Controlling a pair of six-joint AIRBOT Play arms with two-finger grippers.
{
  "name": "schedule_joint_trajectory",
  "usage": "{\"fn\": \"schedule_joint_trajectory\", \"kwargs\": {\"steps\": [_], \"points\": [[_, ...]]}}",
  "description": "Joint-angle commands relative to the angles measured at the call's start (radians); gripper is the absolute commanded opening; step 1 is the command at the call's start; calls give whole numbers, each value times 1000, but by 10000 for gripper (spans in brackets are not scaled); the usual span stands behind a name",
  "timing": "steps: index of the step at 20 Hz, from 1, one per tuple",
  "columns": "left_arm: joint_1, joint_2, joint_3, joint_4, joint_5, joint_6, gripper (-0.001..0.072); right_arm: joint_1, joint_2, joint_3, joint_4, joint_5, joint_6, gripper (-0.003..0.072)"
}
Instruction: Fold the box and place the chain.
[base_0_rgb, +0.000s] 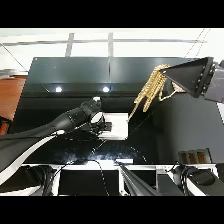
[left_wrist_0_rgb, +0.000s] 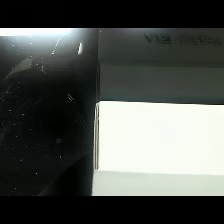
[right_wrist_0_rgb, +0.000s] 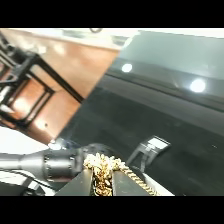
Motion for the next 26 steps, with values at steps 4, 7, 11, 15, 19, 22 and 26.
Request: {"fn": "schedule_joint_trajectory", "kwargs": {"steps": [4,7,11,15,19,22,26], "points": [[0,-1,0,0,0,0,31,106,-1,0,3,-99,3,19],[0,-1,0,-1,0,0,31,107,-4,-1,-26,-97,13,19],[0,-1,0,0,0,0,31,107,-7,-13,-108,-33,48,20],[0,-1,0,0,0,0,31,116,-7,-124,-125,-23,60,20],[0,-1,0,3,0,0,31,184,-12,-278,-125,-105,60,20],[0,-1,0,3,2,0,31,227,-50,-347,-129,-144,60,20],[0,-1,0,3,3,0,31,271,-105,-382,-146,-171,58,21]]}}
